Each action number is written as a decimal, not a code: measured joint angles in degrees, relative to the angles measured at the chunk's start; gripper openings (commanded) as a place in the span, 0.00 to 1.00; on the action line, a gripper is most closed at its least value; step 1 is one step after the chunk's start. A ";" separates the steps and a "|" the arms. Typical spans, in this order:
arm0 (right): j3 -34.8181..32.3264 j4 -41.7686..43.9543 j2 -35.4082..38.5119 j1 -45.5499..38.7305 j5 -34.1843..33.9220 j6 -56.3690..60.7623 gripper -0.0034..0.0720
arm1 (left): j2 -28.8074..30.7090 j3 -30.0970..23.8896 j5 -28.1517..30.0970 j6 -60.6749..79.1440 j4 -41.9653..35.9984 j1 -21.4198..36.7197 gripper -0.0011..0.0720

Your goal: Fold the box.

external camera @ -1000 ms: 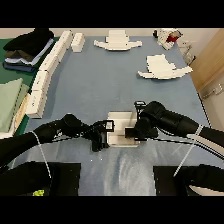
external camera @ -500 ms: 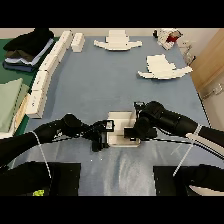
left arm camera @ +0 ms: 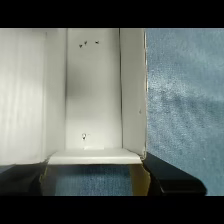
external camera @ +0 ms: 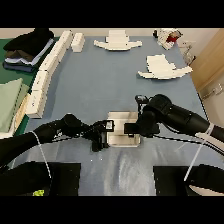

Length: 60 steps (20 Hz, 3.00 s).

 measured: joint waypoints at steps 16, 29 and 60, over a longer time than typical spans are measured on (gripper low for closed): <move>2.16 33.83 -14.91 -36.74 2.10 -48.30 0.05 | 0.00 0.00 0.00 0.00 0.00 0.00 0.86; -0.52 55.84 -14.58 -36.63 -12.85 -87.27 0.04 | 0.00 0.00 0.02 0.02 0.00 0.00 0.86; -24.39 32.87 17.97 -3.23 33.64 -116.83 0.76 | 0.00 0.00 0.02 0.02 -0.07 0.00 0.86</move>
